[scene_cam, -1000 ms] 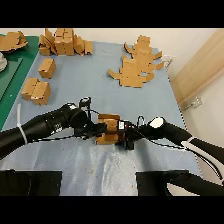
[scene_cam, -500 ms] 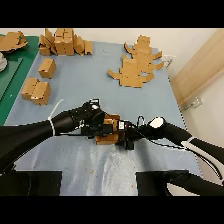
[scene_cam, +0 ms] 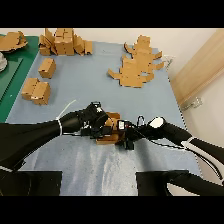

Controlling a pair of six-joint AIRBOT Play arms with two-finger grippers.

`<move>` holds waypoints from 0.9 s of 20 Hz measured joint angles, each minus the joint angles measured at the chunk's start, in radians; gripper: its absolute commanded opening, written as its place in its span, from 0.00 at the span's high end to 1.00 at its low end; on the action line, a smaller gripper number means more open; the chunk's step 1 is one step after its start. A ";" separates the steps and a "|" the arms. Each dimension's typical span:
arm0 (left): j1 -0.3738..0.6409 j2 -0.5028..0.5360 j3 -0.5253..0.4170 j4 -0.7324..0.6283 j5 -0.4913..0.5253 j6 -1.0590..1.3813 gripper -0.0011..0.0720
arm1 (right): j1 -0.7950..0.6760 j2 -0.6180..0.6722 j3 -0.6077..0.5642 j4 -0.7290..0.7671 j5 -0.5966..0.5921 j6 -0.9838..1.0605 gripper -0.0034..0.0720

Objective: Fold the box.

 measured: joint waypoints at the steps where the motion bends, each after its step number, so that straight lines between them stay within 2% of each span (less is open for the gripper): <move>1: 0.000 -0.001 0.000 0.001 0.000 0.002 0.97 | 0.000 0.000 0.000 0.000 0.000 0.000 0.33; 6: 0.000 -0.005 0.002 -0.013 -0.008 0.026 0.96 | 0.000 0.000 0.000 -0.001 0.000 0.000 0.33; 7: 0.000 -0.005 0.001 -0.018 -0.010 0.032 0.65 | 0.000 0.000 0.000 -0.001 0.000 0.000 0.33; 8: 0.000 -0.006 0.000 -0.027 -0.010 0.045 0.29 | 0.000 0.000 0.000 -0.001 0.000 0.000 0.33; 9: 0.000 -0.006 0.000 -0.028 -0.016 0.050 0.25 | 0.000 0.000 0.000 -0.002 0.000 0.000 0.33; 18: 0.000 0.020 0.036 -0.036 -0.019 0.074 0.25 | 0.000 0.000 0.000 -0.002 0.000 -0.001 0.33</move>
